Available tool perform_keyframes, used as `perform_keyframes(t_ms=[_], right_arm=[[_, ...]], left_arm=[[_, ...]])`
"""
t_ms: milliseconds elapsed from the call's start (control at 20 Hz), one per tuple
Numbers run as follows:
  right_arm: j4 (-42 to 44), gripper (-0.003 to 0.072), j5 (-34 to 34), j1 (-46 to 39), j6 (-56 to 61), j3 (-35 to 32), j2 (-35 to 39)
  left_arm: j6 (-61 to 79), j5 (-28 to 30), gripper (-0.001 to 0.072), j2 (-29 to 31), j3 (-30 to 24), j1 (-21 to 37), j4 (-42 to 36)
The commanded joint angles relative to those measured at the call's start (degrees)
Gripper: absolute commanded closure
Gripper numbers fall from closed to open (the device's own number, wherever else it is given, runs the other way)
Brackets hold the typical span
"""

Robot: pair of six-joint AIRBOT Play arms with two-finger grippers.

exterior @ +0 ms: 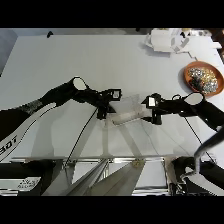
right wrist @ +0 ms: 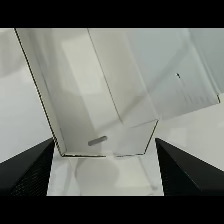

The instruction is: Fold the box and place the chain.

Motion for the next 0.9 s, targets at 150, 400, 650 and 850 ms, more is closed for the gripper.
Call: perform_keyframes(t_ms=[150,400,650,850], right_arm=[[0.1,-0.0021,-1.7,0.1,-0.7,0.4,-2.0],[0.1,-0.0021,1.5,-0.8,-1.6,5.6,-6.1],[0.5,-0.0021,5.8,-1.5,-2.8,7.7,-10.7],[3.8,-0.0021,6.7,-1.5,-4.2,7.8,-12.5]], left_arm=[[0.0,0.0,0.0597,0.0,0.0,0.0,0.0],[0.0,0.0,0.0597,0.0,0.0,0.0,0.0],[0.0,0.0,0.0597,0.0,0.0,0.0,0.0],[0.0,0.0,0.0597,0.0,0.0,0.0,0.0]])
